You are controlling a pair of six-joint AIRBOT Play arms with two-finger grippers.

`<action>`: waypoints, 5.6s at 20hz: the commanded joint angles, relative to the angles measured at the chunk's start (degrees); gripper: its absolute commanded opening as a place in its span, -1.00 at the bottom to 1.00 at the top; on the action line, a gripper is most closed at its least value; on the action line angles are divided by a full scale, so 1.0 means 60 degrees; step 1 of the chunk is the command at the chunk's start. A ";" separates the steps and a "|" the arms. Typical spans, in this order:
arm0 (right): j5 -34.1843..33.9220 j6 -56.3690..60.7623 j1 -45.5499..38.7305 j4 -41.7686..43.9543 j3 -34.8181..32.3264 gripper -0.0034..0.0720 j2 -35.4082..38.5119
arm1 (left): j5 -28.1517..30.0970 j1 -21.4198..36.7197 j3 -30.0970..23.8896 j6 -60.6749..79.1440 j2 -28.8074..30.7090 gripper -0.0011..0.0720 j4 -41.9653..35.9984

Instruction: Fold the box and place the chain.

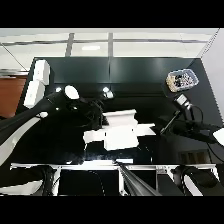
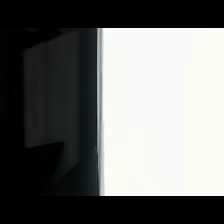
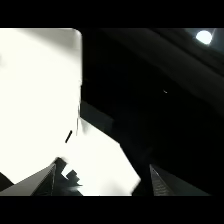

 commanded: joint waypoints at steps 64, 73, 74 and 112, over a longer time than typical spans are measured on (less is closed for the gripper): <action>-0.2601 -0.7639 0.2579 0.2630 -0.0066 0.86 -0.5362 | 0.1570 -0.0685 -0.0022 0.1086 -0.0426 -0.89 0.1002; -0.2586 -0.7850 0.2583 0.2667 -0.0066 0.86 -0.5643 | 0.1563 -0.0685 -0.0022 0.1082 -0.0426 -0.89 0.0998; -0.2590 -0.7854 0.2601 0.2667 -0.0066 0.86 -0.5701 | 0.1563 -0.0685 -0.0022 0.1082 -0.0426 -0.89 0.0998; -0.2597 -0.8153 0.2670 0.2779 -0.0051 -0.41 -0.5992 | 0.1978 -0.0630 -0.2667 -0.2240 0.2481 -0.89 -0.4320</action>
